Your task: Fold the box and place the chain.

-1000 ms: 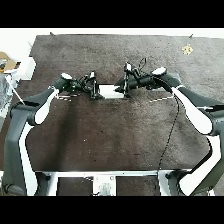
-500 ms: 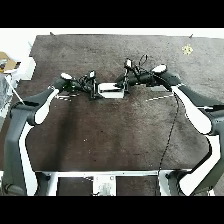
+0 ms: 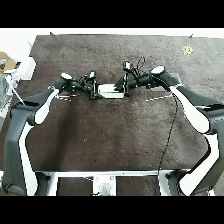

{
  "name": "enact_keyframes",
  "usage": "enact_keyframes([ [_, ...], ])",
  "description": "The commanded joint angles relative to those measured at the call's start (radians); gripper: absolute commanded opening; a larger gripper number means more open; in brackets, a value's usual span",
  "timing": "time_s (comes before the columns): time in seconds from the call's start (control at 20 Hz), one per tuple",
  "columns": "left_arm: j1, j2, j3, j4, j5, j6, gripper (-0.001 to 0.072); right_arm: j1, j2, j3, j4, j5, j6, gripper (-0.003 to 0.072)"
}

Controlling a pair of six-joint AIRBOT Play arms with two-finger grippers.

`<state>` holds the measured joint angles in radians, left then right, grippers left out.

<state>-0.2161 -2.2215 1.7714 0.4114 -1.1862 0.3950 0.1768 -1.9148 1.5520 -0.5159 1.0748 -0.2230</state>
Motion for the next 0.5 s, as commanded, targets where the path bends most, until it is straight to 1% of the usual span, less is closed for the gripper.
enact_keyframes([
  [0.0,0.0,0.0,0.0,-0.001,0.0,-0.002,0.0276,0.0,-0.001,0.0,-0.061,0.074,0.045,0.0208],
  [0.25,0.0,0.001,0.0,-0.001,0.0,-0.002,0.0275,-0.002,-0.002,0.005,-0.046,0.07,0.044,0.0208],
  [0.35,0.0,0.0,0.0,-0.001,0.0,-0.002,0.0275,-0.011,0.013,0.009,0.048,0.07,0.039,0.0207],
  [0.45,0.0,0.001,0.0,-0.001,0.001,-0.002,0.0275,-0.019,0.024,0.01,0.201,0.07,0.033,0.0205],
])
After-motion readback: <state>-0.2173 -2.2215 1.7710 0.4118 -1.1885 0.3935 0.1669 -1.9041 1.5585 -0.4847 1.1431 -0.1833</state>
